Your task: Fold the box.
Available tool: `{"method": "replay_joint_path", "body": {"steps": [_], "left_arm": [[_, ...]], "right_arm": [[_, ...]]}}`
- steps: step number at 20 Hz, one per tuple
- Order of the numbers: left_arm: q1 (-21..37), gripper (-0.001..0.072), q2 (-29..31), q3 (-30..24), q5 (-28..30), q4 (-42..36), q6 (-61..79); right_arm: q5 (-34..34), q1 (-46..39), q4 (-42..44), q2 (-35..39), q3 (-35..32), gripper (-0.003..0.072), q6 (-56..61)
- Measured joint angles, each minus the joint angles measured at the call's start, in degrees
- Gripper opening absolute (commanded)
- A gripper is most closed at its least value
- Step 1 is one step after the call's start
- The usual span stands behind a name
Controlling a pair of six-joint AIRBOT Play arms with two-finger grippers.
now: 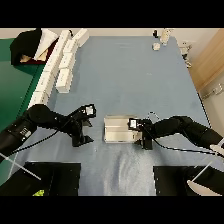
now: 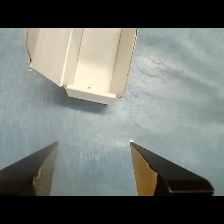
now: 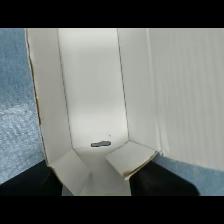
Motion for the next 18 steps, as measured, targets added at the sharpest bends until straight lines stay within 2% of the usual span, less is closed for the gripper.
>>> {"method": "replay_joint_path", "body": {"steps": [4,8,12,18], "left_arm": [[-0.6,0.0697,-5.7,-2.7,7.4,-7.6,13.3],[-2.9,0.0697,-11.1,-3.4,12.3,-12.8,20.6],[-5.1,0.0697,-14.2,-3.7,15.0,-14.5,23.6],[-7.4,0.0697,-15.5,-3.7,16.8,-16.2,25.4]], "right_arm": [[0.0,0.0,0.0,0.0,0.0,0.054,0.0],[0.0,0.0,0.0,0.0,0.0,0.054,0.0],[0.0,0.0,0.0,0.0,0.0,0.054,0.0],[0.0,0.0,0.0,0.0,0.0,0.054,0.0]]}}
